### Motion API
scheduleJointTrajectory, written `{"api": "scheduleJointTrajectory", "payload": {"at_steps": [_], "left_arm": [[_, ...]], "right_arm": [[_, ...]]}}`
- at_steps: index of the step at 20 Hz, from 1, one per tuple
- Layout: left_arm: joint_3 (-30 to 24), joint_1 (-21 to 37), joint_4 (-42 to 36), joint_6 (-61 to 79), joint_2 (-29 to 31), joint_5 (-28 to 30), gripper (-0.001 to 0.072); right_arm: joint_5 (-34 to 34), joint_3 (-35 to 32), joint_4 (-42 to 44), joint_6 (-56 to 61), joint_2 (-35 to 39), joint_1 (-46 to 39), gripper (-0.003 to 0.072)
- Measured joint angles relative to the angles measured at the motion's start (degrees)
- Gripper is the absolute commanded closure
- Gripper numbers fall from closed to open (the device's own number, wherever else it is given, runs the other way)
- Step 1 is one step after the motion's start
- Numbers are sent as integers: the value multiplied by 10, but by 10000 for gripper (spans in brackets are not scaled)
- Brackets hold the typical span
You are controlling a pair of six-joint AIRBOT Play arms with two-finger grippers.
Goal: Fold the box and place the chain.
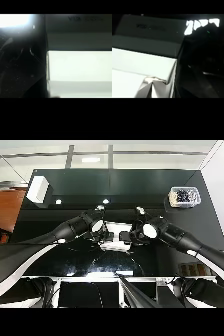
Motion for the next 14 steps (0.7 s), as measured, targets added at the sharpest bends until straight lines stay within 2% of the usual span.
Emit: {"api": "scheduleJointTrajectory", "payload": {"at_steps": [5, 14], "left_arm": [[0, 0, 1, 1, 0, 0, 679], [0, 0, 1, 0, 0, 0, 679]], "right_arm": [[42, 33, -49, 62, -37, 28, 386], [67, 44, -69, 113, -65, 39, 386]]}}
